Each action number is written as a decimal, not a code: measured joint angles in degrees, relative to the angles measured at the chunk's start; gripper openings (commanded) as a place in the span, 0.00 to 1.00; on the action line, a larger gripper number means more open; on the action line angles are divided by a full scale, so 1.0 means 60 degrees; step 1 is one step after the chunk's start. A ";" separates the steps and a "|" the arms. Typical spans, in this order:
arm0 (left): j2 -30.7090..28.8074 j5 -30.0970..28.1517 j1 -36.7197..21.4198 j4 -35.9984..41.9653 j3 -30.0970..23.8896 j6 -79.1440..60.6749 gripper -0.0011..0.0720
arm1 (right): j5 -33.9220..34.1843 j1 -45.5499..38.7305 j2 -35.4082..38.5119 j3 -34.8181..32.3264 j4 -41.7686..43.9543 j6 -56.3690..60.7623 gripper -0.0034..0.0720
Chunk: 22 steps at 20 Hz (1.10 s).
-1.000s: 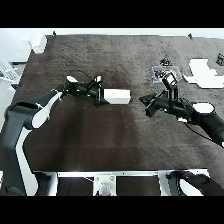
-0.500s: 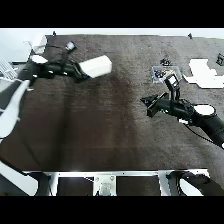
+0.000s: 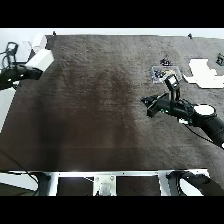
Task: Fold the box and place the chain.
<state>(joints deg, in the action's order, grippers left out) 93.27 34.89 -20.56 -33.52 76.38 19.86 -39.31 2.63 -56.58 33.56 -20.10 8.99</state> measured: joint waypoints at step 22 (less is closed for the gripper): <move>0.1413 -0.2616 -0.0827 0.0219 -0.0459 -0.0459 1.00 | 0.0313 0.0000 0.0000 0.0000 0.0736 0.0004 0.35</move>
<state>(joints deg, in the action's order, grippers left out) 101.75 19.20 -25.52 -32.21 73.63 17.10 -37.43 2.63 -56.58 33.56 -15.68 9.02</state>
